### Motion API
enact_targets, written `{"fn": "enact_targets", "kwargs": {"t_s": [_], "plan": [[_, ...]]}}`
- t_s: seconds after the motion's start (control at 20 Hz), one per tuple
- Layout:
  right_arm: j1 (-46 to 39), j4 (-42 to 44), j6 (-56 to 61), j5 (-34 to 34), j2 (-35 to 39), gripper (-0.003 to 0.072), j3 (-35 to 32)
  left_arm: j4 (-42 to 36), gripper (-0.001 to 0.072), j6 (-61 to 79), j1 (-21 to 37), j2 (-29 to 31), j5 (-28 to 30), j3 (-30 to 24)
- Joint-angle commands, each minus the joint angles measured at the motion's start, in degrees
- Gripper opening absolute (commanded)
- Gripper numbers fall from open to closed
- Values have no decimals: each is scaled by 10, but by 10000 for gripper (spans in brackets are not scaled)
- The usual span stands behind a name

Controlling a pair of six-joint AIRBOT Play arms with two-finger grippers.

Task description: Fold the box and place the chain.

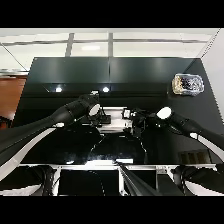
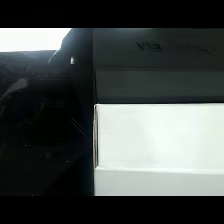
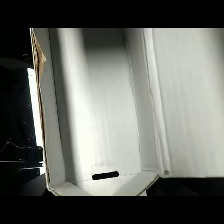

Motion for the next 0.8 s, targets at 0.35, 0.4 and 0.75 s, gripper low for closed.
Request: {"fn": "enact_targets", "kwargs": {"t_s": [0.35,0.4,0.75], "plan": [[0,1,0,-1,0,439,0,-2,414,-2,0,-1,-3,4],[0,1,0,-1,0,440,0,-2,414,-2,0,-1,-3,5],[0,1,0,-1,0,439,0,11,206,-8,0,-1,-2,5]]}}
